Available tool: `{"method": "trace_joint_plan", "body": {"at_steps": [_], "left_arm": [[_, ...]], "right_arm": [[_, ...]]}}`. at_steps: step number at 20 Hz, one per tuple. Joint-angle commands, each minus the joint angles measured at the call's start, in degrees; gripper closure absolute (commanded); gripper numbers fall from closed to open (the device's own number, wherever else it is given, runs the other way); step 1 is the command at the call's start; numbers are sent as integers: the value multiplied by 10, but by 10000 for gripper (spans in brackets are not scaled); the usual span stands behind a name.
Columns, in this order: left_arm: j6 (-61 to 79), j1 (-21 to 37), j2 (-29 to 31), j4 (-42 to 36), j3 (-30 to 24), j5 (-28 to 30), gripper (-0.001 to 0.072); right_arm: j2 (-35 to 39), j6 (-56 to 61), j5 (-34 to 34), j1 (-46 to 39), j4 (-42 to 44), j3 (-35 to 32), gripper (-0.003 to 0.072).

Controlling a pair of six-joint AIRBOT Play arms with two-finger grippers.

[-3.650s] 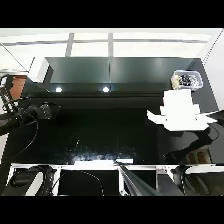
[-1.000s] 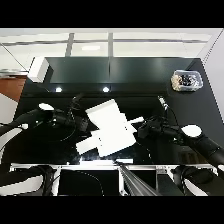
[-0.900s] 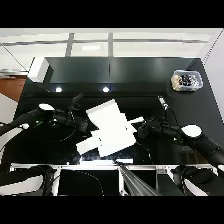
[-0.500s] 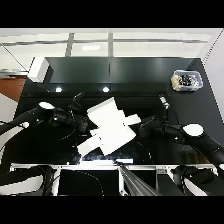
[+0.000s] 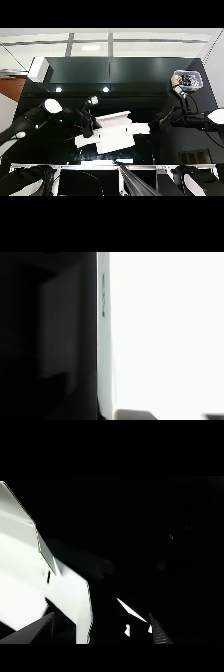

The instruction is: Fold the box and place the chain.

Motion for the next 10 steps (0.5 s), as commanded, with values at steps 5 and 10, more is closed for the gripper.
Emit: {"method": "trace_joint_plan", "body": {"at_steps": [5,10], "left_arm": [[167,-74,-6,-23,-18,120,680],[262,-80,-32,-86,-17,108,680]], "right_arm": [[1,-83,-15,76,-66,2,-18],[1,-106,-52,116,-85,-46,-19]]}}
